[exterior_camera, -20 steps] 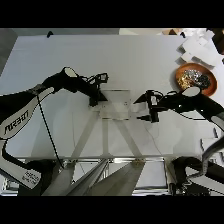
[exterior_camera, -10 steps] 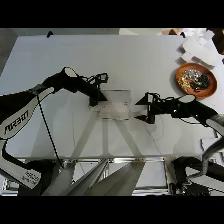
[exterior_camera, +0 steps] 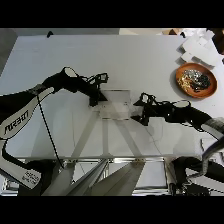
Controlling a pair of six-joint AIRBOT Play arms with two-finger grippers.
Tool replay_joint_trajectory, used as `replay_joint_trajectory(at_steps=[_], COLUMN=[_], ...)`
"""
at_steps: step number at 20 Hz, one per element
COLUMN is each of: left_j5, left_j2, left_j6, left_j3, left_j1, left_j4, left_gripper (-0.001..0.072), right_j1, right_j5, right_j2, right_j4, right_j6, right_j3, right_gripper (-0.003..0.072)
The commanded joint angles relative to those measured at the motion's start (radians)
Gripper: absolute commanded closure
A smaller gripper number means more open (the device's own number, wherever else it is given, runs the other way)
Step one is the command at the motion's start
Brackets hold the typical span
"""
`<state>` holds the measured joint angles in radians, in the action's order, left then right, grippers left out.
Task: Fold the box and place the chain.
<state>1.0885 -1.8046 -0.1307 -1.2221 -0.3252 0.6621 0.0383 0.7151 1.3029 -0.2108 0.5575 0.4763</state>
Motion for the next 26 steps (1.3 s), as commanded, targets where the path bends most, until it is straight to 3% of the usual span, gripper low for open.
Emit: replay_joint_trajectory(at_steps=[1, 7, 13, 17, 26], left_j5=[0.000, 0.000, 0.000, 0.000, 0.000], left_j2=[0.000, 0.000, 0.000, 0.000, 0.000], left_j6=[0.000, 0.000, 0.000, 0.000, 0.000], left_j3=[0.000, 0.000, 0.000, 0.000, 0.000], left_j1=[-0.001, 0.000, 0.000, -0.001, -0.001], left_j4=[0.000, 0.000, 0.000, 0.000, 0.000], left_gripper=[0.0696, 0.0696, 0.0696, 0.0696, 0.0696], right_j1=[0.006, 0.011, 0.081, 0.081, 0.080], right_j5=[-0.024, -0.027, -0.123, -0.125, -0.099], right_j2=[0.001, 0.001, 0.010, 0.010, 0.010], right_j4=[-0.031, -0.045, 0.068, 0.168, 0.164], right_j6=[0.002, 0.001, 0.001, 0.000, -0.003], right_j3=[-0.010, -0.010, -0.010, -0.010, -0.004], right_gripper=[-0.0012, -0.0012, -0.0012, -0.0012, -0.0004])
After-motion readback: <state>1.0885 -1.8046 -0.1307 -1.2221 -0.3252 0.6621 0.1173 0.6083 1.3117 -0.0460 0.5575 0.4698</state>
